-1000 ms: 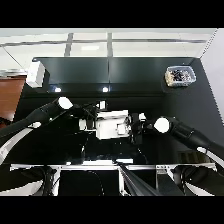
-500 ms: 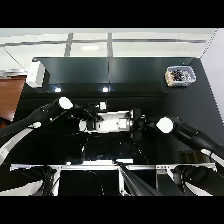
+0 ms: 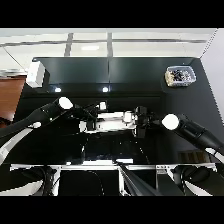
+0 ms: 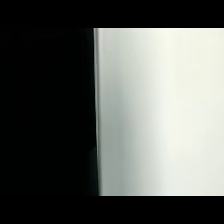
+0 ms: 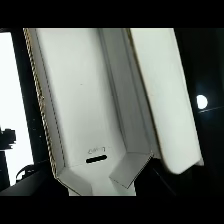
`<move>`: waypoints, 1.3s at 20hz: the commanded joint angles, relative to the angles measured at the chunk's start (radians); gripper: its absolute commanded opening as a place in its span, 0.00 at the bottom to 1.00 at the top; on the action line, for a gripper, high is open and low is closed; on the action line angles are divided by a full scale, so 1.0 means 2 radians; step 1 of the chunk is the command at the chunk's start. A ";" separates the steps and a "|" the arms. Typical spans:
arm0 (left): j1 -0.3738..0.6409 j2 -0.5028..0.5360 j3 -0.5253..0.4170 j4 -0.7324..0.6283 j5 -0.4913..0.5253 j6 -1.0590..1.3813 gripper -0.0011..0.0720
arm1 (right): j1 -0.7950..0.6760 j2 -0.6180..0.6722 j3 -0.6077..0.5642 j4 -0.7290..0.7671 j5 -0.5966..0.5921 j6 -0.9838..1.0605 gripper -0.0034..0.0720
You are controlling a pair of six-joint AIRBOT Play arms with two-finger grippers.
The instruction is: Fold the box and place the chain.
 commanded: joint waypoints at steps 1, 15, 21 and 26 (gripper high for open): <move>0.000 0.000 0.000 -0.001 -0.043 -0.001 0.04 | -0.005 0.000 0.001 0.012 0.029 0.001 0.93; -0.002 -0.009 0.000 -0.002 -0.028 -0.001 0.04 | -0.051 -0.040 -0.004 0.155 0.098 -0.154 0.93; -0.018 -0.009 0.000 -0.001 -0.023 -0.001 0.04 | -0.051 -0.072 -0.006 0.156 0.075 -0.190 0.93; -0.018 -0.009 0.000 -0.001 -0.024 -0.001 0.04 | -0.055 -0.080 -0.007 0.156 0.075 -0.196 0.93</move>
